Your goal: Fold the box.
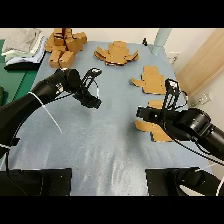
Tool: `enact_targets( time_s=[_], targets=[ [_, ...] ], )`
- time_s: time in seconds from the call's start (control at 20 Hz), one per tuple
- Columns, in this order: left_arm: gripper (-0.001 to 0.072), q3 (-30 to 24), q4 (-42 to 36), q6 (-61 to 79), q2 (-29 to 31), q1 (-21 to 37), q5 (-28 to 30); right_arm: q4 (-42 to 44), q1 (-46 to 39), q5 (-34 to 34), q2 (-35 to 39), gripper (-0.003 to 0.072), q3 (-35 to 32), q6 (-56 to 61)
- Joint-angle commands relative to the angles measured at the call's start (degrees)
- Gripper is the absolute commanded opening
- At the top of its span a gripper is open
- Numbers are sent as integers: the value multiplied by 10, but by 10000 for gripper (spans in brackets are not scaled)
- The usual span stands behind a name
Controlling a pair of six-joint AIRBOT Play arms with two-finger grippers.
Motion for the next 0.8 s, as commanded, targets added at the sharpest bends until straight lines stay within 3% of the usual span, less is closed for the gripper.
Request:
enact_targets(
  time_s=[0.0, 0.15, 0.2, 0.25, 0.35, 0.6, 0.65, 0.7, 0.75],
  targets=[
    [13, 0, 0, 0, 0, 0, 0, 9, -1, 19, -3, 4, 0, 4],
    [13, 0, 0, 0, 0, 0, 0, -12, -30, 20, -16, 35, 17, 55],
    [13, 0, 0, 0, 0, 0, 6, -6, -70, -37, -25, 225, 39, 44],
    [13, 0, 0, 0, 0, 0, 14, 3, -129, -116, -38, 306, 71, -7],
    [13, 0, 0, 0, 0, 0, 25, 20, -266, -207, -62, 304, 129, -157],
    [13, 0, -1, 0, 0, 0, 33, 148, -645, -222, -160, 305, 218, -506],
    [14, 0, -2, 0, 0, 0, 38, 202, -710, -224, -193, 317, 219, -589],
    [15, 0, -5, 0, 0, 0, 39, 256, -762, -236, -227, 408, 219, -666],
    [16, 0, -11, 0, 0, 0, 39, 308, -808, -249, -264, 413, 219, -741]
  ],
)
